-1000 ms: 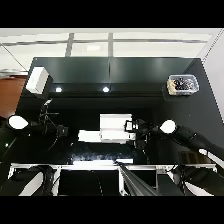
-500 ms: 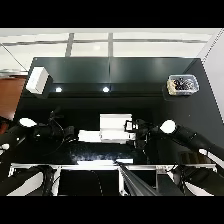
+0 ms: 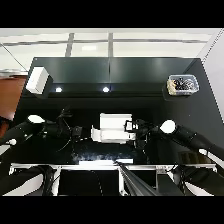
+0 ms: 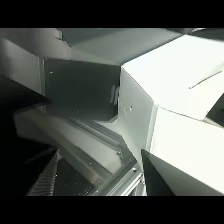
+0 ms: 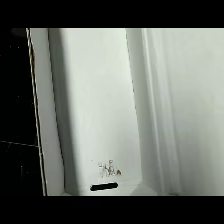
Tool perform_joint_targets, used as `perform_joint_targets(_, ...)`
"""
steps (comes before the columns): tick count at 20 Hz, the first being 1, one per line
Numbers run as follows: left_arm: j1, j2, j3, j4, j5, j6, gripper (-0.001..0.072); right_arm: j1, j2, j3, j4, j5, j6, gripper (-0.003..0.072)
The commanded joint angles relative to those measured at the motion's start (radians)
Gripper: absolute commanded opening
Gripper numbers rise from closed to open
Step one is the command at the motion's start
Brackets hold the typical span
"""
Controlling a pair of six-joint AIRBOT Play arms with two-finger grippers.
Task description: Fold the box and place the chain.
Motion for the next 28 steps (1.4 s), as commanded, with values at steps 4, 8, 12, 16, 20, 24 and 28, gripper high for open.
perform_joint_targets(4, -0.08, 0.012, 0.074, -0.001, -0.058, -0.036, 0.0704, 0.0, -0.001, 0.0, 0.0, 0.0, 0.0, 0.039)
perform_joint_targets(8, -0.177, 0.067, 0.122, 0.014, -0.008, -0.091, 0.0703, 0.0, -0.001, 0.0, 0.0, 0.0, 0.0, 0.039)
perform_joint_targets(12, -0.245, 0.124, 0.147, 0.073, 0.035, -0.21, 0.0702, 0.0, -0.001, 0.0, 0.0, 0.0, 0.0, 0.039)
perform_joint_targets(16, -0.34, 0.132, 0.149, 0.139, 0.138, -0.299, 0.0701, 0.0, -0.001, 0.0, 0.0, 0.0, 0.0, 0.039)
perform_joint_targets(20, -0.453, 0.133, 0.166, 0.254, 0.241, -0.44, 0.0701, 0.0, -0.001, 0.0, 0.0, 0.0, 0.0, 0.039)
perform_joint_targets(24, -0.501, 0.133, 0.175, 0.275, 0.314, -0.502, 0.0701, 0.0, -0.001, 0.0, 0.0, 0.0, 0.0, 0.039)
perform_joint_targets(28, -0.501, 0.133, 0.175, 0.275, 0.314, -0.521, 0.0701, 0.0, -0.001, 0.0, 0.0, 0.0, 0.0, 0.039)
